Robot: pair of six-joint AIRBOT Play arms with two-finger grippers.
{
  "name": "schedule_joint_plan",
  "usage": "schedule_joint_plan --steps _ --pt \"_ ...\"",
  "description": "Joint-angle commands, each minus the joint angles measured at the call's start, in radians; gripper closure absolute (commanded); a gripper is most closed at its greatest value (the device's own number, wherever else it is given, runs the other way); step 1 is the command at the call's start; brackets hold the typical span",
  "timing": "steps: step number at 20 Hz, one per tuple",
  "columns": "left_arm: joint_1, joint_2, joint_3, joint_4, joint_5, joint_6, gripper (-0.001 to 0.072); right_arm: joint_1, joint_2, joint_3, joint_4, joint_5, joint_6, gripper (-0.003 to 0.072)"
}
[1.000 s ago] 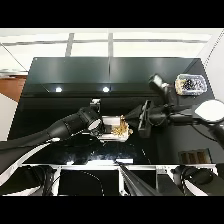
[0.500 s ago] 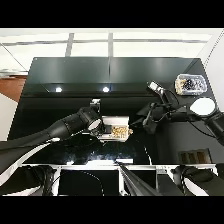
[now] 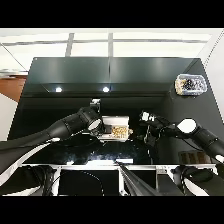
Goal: Fold the box and place the chain.
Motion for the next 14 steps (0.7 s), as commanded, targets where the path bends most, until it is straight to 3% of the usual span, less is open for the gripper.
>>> schedule_joint_plan --steps 1,4,12,14 --pt "0.000 0.000 0.000 0.000 0.001 0.000 0.0676 0.057 -0.050 -0.025 0.169 -0.054 -0.256 -0.0034" --pt "0.000 0.000 0.000 0.000 0.001 0.000 0.0676 0.066 -0.091 -0.025 0.235 -0.056 -0.310 -0.0034" --pt "0.000 0.000 0.000 0.000 0.002 0.000 0.0676 0.121 -0.136 0.002 0.174 -0.125 -0.212 -0.0034" --pt "0.000 0.000 0.000 0.000 0.001 0.000 0.0676 0.150 -0.156 0.016 0.118 -0.147 -0.151 0.0136"
